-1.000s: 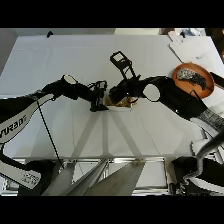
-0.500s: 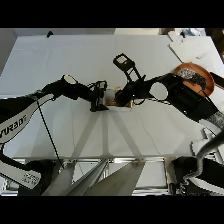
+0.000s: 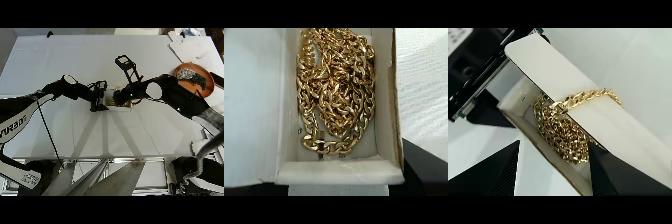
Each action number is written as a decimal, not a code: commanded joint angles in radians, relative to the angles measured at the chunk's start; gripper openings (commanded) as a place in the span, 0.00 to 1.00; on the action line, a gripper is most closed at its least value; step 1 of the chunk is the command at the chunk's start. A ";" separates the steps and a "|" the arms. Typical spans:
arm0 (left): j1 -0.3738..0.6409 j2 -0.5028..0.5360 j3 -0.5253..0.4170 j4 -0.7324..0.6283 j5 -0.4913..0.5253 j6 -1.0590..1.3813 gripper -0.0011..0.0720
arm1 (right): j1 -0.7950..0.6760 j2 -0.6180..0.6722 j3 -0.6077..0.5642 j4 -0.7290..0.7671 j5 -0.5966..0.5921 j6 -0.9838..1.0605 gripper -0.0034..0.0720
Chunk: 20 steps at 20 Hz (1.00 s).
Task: Fold the box and place the chain.
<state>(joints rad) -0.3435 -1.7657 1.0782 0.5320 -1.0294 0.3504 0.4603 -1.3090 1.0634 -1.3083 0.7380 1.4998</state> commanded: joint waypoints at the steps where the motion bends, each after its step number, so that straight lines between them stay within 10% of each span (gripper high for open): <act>1: -0.001 0.001 0.000 0.000 0.000 0.000 0.39 | 0.000 -0.054 0.000 0.007 -0.116 0.082 0.67; 3: -0.001 0.001 0.000 0.000 0.000 0.000 0.39 | 0.000 -0.076 0.000 0.007 -0.174 0.128 0.65; 9: -0.001 0.001 0.000 0.000 0.000 0.000 0.39 | 0.000 -0.080 0.000 -0.002 -0.216 0.122 0.06; 20: -0.001 0.001 0.000 0.000 0.000 0.000 0.39 | 0.000 0.120 0.000 -0.143 -0.022 0.089 0.06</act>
<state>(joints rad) -0.3435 -1.7657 1.0782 0.5320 -1.0290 0.3508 0.4603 -1.2594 1.0634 -1.3647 0.6323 1.5955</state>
